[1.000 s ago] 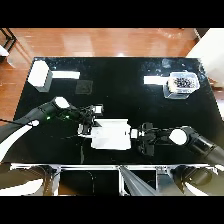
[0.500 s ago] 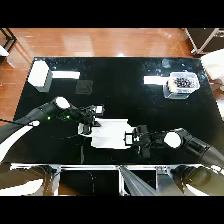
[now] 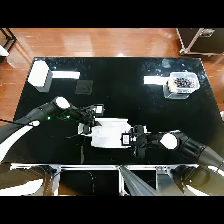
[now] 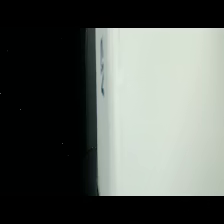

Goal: Fold the box and place the chain.

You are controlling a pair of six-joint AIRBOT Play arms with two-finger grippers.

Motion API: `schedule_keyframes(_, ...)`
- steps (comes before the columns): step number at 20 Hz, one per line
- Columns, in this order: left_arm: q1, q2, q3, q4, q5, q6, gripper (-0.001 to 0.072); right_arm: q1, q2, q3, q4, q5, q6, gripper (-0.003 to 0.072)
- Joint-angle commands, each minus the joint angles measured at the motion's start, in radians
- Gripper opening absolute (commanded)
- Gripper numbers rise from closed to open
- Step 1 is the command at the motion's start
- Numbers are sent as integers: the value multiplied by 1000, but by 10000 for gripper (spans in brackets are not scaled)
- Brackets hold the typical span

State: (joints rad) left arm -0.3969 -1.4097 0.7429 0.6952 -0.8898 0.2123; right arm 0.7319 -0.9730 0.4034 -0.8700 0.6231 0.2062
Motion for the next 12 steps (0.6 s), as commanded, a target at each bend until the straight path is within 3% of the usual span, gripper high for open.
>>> schedule_keyframes(1, -1, 0, 1, 0, -3, 0, 19, 16, -10, 15, 57, -26, 27, 698)
schedule_keyframes(5, -1, 0, 1, 0, -5, 0, 19, 16, -10, 40, -37, -73, 172, 698)
schedule_keyframes(12, -1, 0, 1, 0, -10, 0, 19, 16, 0, 54, -60, -117, 196, 698)
